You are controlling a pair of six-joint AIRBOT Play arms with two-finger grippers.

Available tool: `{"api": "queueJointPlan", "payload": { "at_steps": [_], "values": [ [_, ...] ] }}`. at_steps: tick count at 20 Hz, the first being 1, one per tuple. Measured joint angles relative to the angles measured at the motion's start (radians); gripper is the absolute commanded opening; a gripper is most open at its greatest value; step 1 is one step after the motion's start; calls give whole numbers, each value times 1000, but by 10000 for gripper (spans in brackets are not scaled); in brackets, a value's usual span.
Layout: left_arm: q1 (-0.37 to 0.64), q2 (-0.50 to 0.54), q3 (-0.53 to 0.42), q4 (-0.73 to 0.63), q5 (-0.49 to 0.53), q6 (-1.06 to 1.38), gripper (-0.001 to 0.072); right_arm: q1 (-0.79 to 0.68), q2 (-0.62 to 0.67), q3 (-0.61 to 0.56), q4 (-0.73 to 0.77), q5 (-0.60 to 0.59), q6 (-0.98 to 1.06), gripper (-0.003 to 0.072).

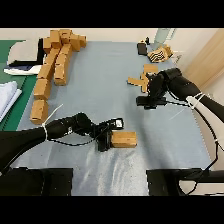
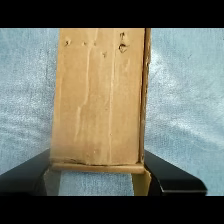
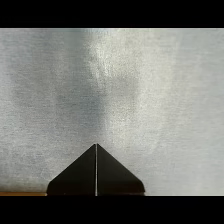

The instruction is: Fold the box.

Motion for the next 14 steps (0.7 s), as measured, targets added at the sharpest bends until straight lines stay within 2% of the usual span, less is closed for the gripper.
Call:
{"api": "queueJointPlan", "payload": {
  "at_steps": [8, 11, 14],
  "values": [
    [8, 6, 27, -2, 0, -59, 446, 0, -3, 2, 4, -2, -2, 4],
    [52, 21, 76, 110, -2, -246, 445, 0, -3, 2, 4, -2, -2, 4],
    [162, 50, 138, 220, 10, -463, 446, 0, -3, 2, 4, -2, -2, 4]
  ]
}}
